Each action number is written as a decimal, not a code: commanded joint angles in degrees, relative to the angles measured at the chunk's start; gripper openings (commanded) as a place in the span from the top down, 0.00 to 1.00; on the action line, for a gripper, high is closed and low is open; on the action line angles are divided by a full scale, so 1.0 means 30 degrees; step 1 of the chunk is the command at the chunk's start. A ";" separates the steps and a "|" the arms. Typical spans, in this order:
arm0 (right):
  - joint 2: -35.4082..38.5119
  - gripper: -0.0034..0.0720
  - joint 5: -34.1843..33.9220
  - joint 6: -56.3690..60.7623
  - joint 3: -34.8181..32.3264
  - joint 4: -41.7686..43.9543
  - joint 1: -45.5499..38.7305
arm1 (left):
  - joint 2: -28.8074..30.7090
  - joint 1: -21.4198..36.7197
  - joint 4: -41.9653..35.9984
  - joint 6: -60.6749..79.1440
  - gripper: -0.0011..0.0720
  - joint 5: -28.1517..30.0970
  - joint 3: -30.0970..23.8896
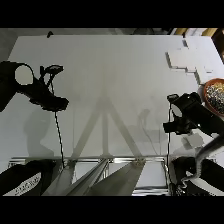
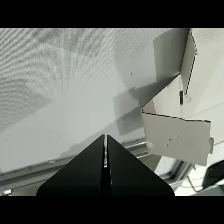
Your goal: Fold the box and place the chain.
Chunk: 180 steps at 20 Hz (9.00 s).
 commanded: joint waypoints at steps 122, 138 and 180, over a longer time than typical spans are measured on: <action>0.8225 0.73 -0.9165 -1.9227 -0.3934 1.6065 -0.8502 | -1.0717 -0.3912 -1.9314 2.7394 0.98 0.5989 0.1282; 0.9734 0.51 -0.6069 -1.9883 -0.0874 1.4389 -0.8502 | -0.9595 -0.7191 -1.6983 3.0935 0.99 1.1621 0.1260; 0.9734 0.51 -0.6630 -1.9883 -0.0896 1.3835 -0.8502 | -0.8276 -0.7388 -1.6830 3.3521 0.98 1.2269 -0.0947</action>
